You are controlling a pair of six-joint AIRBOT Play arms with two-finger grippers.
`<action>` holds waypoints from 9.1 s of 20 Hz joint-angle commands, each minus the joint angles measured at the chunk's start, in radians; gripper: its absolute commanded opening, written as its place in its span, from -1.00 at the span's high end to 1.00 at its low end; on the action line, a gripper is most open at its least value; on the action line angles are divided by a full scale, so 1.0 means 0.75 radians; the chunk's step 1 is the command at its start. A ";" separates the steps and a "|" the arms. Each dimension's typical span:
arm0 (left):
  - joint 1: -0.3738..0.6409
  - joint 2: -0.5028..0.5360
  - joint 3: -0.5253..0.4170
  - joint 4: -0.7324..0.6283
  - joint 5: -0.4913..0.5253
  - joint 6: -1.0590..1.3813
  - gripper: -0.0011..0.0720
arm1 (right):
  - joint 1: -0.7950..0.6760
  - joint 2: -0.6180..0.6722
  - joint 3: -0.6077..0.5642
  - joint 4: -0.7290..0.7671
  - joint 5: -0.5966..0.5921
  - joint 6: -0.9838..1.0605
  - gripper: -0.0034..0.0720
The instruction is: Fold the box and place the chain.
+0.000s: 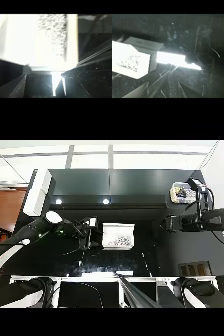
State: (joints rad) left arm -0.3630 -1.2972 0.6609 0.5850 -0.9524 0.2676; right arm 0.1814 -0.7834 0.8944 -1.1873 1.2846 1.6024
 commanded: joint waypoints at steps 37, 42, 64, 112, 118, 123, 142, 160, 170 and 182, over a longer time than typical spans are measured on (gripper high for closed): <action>-0.136 -0.107 0.026 -0.106 0.082 0.039 -0.29 | 0.121 -0.114 -0.054 0.000 -0.435 -0.258 -1.00; -0.136 -0.107 0.026 -0.106 0.082 0.039 -0.29 | 0.319 -0.343 -0.051 0.012 -0.807 -0.840 -1.00; -0.140 -0.107 0.026 -0.099 0.082 0.039 -0.30 | 0.434 -0.363 -0.172 0.376 -0.398 -1.535 -1.00; -0.140 -0.107 0.026 -0.098 0.082 0.039 -0.30 | 0.476 -0.374 -0.230 0.395 -0.505 -1.474 0.38; -0.140 -0.107 0.026 -0.098 0.082 0.039 -0.30 | 0.476 -0.375 -0.238 0.392 -0.486 -1.474 0.38; -0.140 -0.107 0.026 -0.098 0.082 0.039 -0.30 | 0.476 -0.375 -0.238 0.390 -0.456 -1.480 0.38; -0.140 -0.107 0.026 -0.098 0.082 0.039 -0.30 | 0.476 -0.382 -0.241 0.391 -0.432 -1.480 0.13; -0.140 -0.107 0.026 -0.098 0.081 0.039 -0.30 | 0.303 -0.306 -0.148 0.423 -0.248 -0.744 0.88; -0.140 -0.107 0.026 -0.098 0.081 0.039 -0.30 | 0.252 -0.496 -0.378 1.007 -0.408 -0.734 0.89; -0.140 -0.107 0.026 -0.098 0.080 0.039 -0.30 | 0.274 -0.574 -0.377 0.862 -0.447 -0.700 0.89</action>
State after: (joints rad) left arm -0.4679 -1.3766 0.6804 0.5117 -0.8909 0.2985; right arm 0.3866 -1.2106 0.6117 -0.5251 0.9524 1.0744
